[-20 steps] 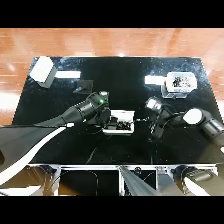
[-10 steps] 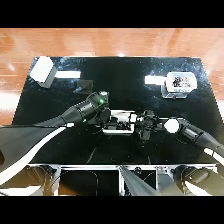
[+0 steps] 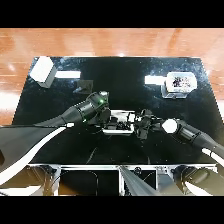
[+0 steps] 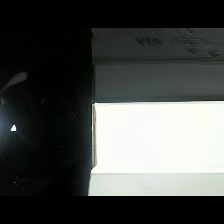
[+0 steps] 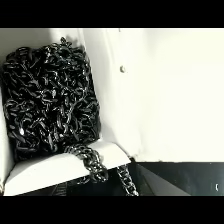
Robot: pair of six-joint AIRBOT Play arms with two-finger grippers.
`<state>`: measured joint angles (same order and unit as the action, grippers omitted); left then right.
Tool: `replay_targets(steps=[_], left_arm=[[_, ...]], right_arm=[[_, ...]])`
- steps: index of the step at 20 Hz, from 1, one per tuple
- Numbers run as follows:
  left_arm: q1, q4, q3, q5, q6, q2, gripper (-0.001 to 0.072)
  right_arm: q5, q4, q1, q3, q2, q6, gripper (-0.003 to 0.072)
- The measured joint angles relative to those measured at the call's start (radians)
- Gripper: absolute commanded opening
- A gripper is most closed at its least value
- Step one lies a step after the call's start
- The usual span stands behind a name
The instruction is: Fold the box and place the chain.
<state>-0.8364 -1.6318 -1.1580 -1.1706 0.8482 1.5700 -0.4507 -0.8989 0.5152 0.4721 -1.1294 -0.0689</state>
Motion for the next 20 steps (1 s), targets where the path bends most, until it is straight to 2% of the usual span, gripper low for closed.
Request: replay_targets(steps=[2, 3, 4, 5, 14, 20], left_arm=[[0.0, 0.0, 0.0, 0.0, 0.0, 0.0, 0.0018], [0.0, 0.0, 0.0, 0.0, 0.0, 0.0, 0.0019], [0.0, 0.0, 0.0, -0.003, -0.001, 0.0, 0.0018], [0.0, 0.0, 0.0, -0.003, -0.001, 0.0, 0.0019], [0.0, 0.0, 0.0, 0.0, 0.002, 0.0, 0.0019], [0.0, 0.0, 0.0, 0.001, 0.002, 0.0, 0.0019]], right_arm=[[0.002, 0.013, 0.001, 0.0, -0.006, 0.01, 0.0471], [0.003, 0.02, 0.002, 0.0, -0.01, 0.012, 0.0372], [0.002, 0.027, 0.002, 0.0, -0.015, 0.014, 0.0146], [-0.004, 0.03, 0.003, 0.0, -0.021, 0.014, 0.0008], [0.002, 0.031, 0.003, 0.0, -0.018, 0.002, 0.0012], [-0.012, 0.031, -0.056, 0.001, 0.109, -0.106, 0.0012]])
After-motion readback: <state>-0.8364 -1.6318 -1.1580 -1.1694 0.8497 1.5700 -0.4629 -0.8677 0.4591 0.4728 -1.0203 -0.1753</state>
